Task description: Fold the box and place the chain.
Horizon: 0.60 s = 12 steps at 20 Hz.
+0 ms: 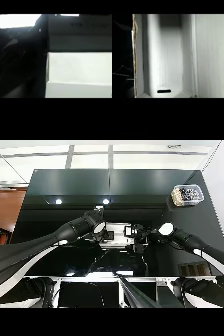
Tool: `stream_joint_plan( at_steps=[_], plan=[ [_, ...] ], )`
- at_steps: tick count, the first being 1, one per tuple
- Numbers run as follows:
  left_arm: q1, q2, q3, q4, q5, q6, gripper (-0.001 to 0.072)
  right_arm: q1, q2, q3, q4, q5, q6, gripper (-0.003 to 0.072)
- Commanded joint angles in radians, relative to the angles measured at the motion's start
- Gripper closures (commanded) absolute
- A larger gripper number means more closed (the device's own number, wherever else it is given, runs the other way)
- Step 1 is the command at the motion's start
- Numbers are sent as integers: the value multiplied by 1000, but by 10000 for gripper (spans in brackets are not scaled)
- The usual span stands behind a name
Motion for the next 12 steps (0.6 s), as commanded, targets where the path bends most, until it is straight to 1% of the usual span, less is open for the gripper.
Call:
stream_joint_plan(
  at_steps=[1,2,3,4,5,8,9,10,11,12],
  plan=[
    [0,0,1,-4,5,-5,308,0,0,0,0,0,1,629],
    [0,0,1,-4,5,-6,311,0,0,0,0,0,1,629],
    [0,0,1,-3,5,-16,414,0,0,0,0,0,1,629],
    [0,0,1,-3,6,-27,633,0,0,0,0,0,1,629],
    [0,0,1,-3,11,-27,682,0,0,0,0,0,1,629],
    [0,0,1,-3,8,-27,683,0,0,0,1,-1,2,618],
    [0,0,1,-3,8,-27,683,0,0,0,1,-6,11,468],
    [0,0,1,-3,8,-27,683,0,2,0,1,-14,31,175],
    [0,0,1,-3,8,-26,683,-1,9,0,-1,-16,51,37],
    [0,0,1,-2,8,-26,683,-1,24,0,-10,-10,70,37]
  ],
)
